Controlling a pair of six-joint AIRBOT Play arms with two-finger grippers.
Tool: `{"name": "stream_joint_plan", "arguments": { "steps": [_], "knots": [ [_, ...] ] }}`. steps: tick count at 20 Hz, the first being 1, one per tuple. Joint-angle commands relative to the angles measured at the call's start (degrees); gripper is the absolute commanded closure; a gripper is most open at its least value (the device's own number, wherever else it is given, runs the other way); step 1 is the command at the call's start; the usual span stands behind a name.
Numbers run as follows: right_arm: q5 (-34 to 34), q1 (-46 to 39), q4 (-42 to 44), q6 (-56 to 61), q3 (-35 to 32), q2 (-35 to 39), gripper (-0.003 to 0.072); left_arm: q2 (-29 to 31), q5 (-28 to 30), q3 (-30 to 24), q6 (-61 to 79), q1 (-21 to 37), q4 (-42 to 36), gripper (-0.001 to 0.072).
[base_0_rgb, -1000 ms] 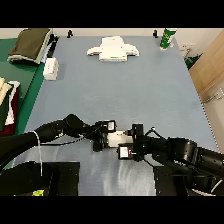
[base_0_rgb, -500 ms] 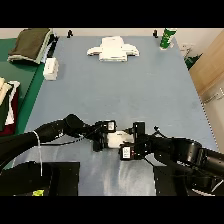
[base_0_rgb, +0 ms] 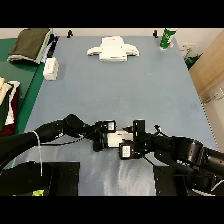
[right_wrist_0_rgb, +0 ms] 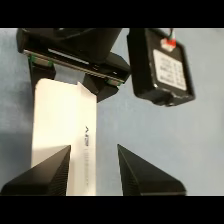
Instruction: Fold the box.
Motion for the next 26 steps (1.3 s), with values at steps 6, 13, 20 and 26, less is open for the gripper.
{"name": "stream_joint_plan", "arguments": {
  "steps": [6,13,20,26],
  "knots": [
    [-3.3,1.4,8.4,0.5,0.0,-4.5,0.0241,0.0,-0.1,0.0,0.0,0.0,0.0,0.0218],
    [-1.5,1.2,1.2,0.5,0.1,-6.7,0.0241,0.0,0.0,0.0,0.0,0.0,0.0,0.0218],
    [-2.1,1.3,-1.2,0.5,1.3,-6.2,0.0241,0.0,0.0,0.0,0.0,0.0,0.0,0.0218],
    [-3.3,1.3,-2.5,0.6,3.0,-6.2,0.0241,0.0,0.0,0.0,0.0,0.0,0.0,0.0218]
  ]
}}
